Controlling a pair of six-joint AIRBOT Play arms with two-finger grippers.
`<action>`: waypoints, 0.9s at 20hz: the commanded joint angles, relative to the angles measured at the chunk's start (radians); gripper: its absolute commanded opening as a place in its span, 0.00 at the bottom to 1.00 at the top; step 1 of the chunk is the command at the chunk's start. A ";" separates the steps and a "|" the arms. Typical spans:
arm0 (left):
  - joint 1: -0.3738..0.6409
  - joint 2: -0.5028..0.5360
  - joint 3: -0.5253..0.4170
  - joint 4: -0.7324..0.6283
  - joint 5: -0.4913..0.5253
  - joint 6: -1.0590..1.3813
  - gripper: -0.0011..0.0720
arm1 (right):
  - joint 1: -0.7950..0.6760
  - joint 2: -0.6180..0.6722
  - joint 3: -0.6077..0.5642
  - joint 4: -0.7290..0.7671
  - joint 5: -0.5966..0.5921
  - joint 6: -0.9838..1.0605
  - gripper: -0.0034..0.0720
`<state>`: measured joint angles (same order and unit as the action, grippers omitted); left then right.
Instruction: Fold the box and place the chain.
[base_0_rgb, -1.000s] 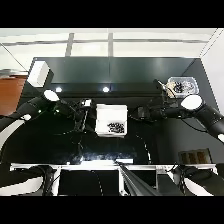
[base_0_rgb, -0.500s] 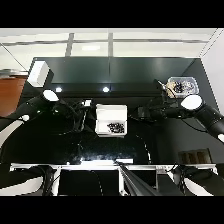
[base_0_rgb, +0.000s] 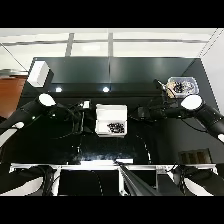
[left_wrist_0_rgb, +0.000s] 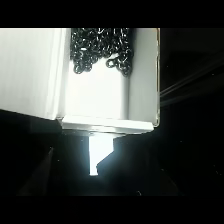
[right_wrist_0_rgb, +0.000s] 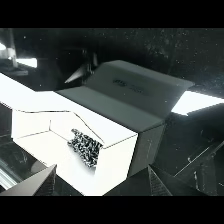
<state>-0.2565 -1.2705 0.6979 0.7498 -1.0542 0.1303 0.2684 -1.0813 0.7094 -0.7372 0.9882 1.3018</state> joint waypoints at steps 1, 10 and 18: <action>-0.001 0.026 -0.032 -0.015 0.047 0.027 0.98 | 0.000 0.000 0.001 -0.002 -0.005 0.000 0.97; -0.005 -0.054 -0.032 -0.138 0.049 0.190 0.98 | 0.000 0.000 0.001 -0.001 0.001 0.000 0.97; -0.005 -0.061 -0.032 -0.134 0.010 0.195 0.98 | 0.000 0.000 0.001 -0.001 0.001 0.000 0.97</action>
<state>-0.2611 -1.3304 0.6662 0.6144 -1.0302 0.3191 0.2684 -1.0813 0.7094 -0.7380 0.9897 1.3018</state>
